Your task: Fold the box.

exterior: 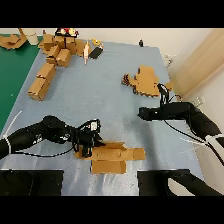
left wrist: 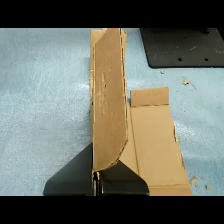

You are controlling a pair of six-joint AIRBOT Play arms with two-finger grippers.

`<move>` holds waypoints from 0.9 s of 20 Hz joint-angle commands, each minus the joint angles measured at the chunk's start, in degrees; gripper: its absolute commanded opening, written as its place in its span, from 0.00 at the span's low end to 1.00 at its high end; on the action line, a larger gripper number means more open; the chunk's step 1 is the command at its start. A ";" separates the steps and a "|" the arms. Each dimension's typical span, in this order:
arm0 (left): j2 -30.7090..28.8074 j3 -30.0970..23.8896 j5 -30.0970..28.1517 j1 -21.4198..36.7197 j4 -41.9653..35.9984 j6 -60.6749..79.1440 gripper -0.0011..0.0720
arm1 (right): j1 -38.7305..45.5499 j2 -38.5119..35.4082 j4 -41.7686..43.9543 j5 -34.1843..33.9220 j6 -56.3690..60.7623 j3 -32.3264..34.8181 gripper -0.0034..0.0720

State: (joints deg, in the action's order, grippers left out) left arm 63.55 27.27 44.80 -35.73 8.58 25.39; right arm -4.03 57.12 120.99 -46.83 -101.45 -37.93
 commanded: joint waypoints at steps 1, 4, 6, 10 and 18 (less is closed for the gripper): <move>0.02 0.04 0.90 -0.02 -0.02 -0.98 0.03 | -0.57 -0.92 4.17 -8.90 -6.34 -0.07 0.05; 0.04 0.04 1.27 0.00 -0.02 -0.98 0.03 | -4.57 -7.37 4.07 -21.94 -3.56 -0.02 0.05; 0.04 0.04 1.25 0.00 -0.02 -0.98 0.03 | -7.58 -13.57 3.72 -28.24 2.95 0.11 0.05; 0.02 0.04 1.27 0.00 -0.02 -0.98 0.03 | -15.43 -26.01 -0.28 -33.09 17.55 1.64 0.05; 0.04 0.04 1.27 0.00 -0.02 -0.98 0.03 | -35.78 -28.20 -9.73 -23.43 7.65 10.82 0.05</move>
State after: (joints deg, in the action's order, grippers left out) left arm 63.55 27.27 46.06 -35.73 8.56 24.40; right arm -32.23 28.38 114.69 -75.81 -88.99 -30.28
